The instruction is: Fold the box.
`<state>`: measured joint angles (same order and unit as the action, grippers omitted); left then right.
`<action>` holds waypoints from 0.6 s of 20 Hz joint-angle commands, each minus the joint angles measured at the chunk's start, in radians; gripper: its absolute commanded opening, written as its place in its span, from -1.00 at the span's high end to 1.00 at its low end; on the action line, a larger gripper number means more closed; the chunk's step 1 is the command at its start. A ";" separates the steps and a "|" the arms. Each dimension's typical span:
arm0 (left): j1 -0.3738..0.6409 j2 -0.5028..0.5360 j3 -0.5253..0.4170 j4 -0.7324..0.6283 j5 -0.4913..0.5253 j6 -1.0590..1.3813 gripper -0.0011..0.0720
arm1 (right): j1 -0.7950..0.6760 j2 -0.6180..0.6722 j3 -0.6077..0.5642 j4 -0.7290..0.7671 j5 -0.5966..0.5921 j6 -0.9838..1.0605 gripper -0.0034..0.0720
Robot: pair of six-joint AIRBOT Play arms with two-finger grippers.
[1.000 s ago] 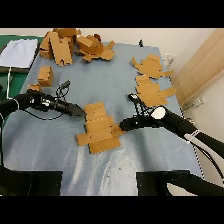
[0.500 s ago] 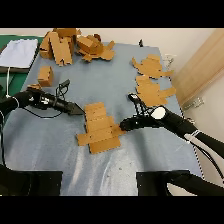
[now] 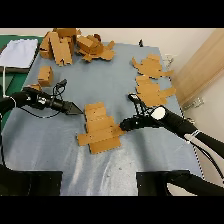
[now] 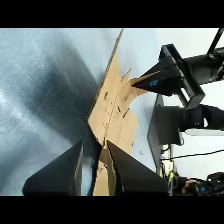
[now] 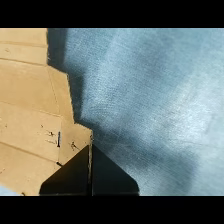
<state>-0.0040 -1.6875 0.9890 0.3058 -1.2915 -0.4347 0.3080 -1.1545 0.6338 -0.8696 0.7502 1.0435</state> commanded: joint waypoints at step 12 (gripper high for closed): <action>-0.100 -0.010 0.001 -0.089 0.102 0.082 0.29 | 0.000 0.000 0.000 -0.002 0.000 0.003 0.90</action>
<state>-0.0902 -1.6936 0.9890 0.2607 -1.1908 -0.3843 0.3080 -1.1545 0.6338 -0.8719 0.7494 1.0466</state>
